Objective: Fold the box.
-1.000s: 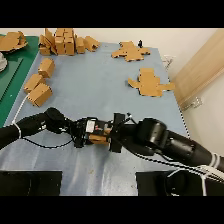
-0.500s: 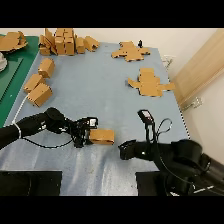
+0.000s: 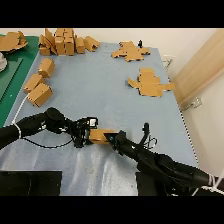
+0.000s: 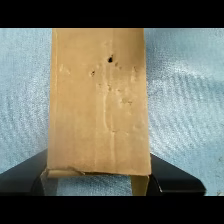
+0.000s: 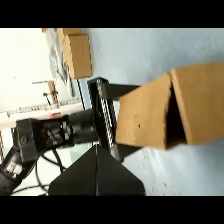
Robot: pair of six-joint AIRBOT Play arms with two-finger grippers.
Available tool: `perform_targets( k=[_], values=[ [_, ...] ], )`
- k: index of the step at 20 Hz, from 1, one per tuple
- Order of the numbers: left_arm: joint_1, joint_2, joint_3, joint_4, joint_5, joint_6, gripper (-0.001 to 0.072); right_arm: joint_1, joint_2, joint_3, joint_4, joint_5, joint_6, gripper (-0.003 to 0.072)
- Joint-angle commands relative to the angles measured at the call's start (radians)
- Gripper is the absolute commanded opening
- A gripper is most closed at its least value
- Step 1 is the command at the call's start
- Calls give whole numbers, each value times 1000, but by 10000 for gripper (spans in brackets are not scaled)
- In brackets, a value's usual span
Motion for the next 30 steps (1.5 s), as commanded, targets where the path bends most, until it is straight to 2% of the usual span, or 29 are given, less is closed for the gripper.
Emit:
perform_targets(
  k=[1, 4, 22, 30],
  values=[
    [1, 0, 0, 0, 0, 0, 380, 11, -250, 108, -82, 159, 103, 2],
    [0, 0, 0, 0, 0, 0, 380, 17, -364, 140, -231, 240, 275, 1],
    [0, 0, 0, 0, 0, 0, 380, 42, -303, -22, -175, 243, 276, 1],
    [0, 0, 0, 0, 0, 0, 380, 42, -303, -34, -179, 227, 249, 2]
  ],
)
